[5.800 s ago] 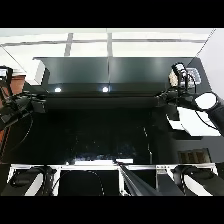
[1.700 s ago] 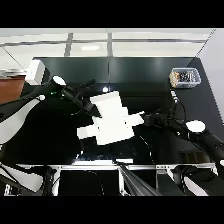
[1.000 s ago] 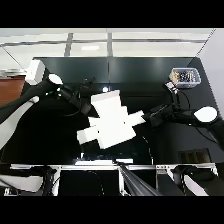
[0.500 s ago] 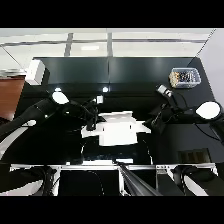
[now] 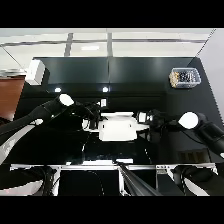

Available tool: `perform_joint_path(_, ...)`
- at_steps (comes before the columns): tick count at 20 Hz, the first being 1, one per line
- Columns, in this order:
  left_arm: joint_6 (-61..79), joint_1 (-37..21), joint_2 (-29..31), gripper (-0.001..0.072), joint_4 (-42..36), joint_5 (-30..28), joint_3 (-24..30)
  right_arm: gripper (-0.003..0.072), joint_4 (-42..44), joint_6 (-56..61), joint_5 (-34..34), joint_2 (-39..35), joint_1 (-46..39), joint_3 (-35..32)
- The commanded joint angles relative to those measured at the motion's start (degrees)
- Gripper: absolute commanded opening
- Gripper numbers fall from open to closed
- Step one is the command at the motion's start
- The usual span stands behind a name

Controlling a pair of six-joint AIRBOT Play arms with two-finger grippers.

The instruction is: Fold the box and place the chain.

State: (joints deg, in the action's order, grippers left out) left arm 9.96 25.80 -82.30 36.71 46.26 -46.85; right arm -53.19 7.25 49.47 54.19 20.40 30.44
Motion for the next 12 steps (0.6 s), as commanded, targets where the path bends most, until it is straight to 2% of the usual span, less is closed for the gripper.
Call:
perform_joint_path(1,0.26,0.02,-0.24,0.0027,0.52,-0.66,-0.02,0.0704,-1.29,-3.23,-0.85,3.45,4.09,-0.96)
perform_joint_path(6,0.26,0.02,-0.24,0.0028,0.52,-0.63,-0.02,0.0704,1.27,-3.21,-8.48,6.4,7.93,-0.96)
perform_joint_path(12,0.26,0.02,-0.22,0.0028,0.33,-0.66,-0.02,0.0704,3.43,-3.26,-8.11,8.15,8.39,-1.01)
